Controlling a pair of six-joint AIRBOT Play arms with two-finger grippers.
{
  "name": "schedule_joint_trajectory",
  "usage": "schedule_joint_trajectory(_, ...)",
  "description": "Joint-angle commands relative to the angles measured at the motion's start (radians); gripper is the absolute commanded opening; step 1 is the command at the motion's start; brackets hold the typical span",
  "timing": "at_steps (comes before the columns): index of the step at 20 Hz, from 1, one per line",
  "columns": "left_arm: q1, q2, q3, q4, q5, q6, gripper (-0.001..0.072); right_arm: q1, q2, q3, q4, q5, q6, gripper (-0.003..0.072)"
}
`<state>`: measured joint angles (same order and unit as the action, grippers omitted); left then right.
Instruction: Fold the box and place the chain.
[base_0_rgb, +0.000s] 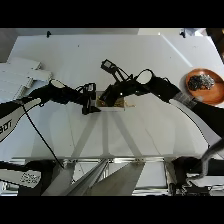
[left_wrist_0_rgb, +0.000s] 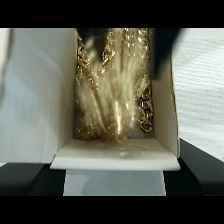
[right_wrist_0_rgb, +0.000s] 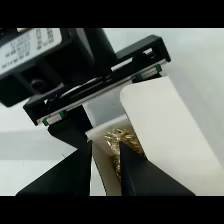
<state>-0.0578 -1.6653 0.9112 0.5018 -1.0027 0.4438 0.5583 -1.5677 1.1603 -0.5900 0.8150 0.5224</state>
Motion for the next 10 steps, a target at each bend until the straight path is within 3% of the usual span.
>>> schedule_joint_trajectory(1,0.0,0.0,0.0,0.0,0.0,0.0,0.0172,-0.002,-0.004,0.001,-0.065,0.054,0.004,0.0197)
schedule_joint_trajectory(7,0.0,0.0,0.0,0.0,0.0,0.0,0.0172,-0.046,0.037,0.001,-0.077,0.208,0.003,0.0197)
schedule_joint_trajectory(10,0.0,0.0,0.0,0.0,0.0,0.0,0.0172,-0.127,0.089,0.001,-0.162,0.303,0.003,0.0197)
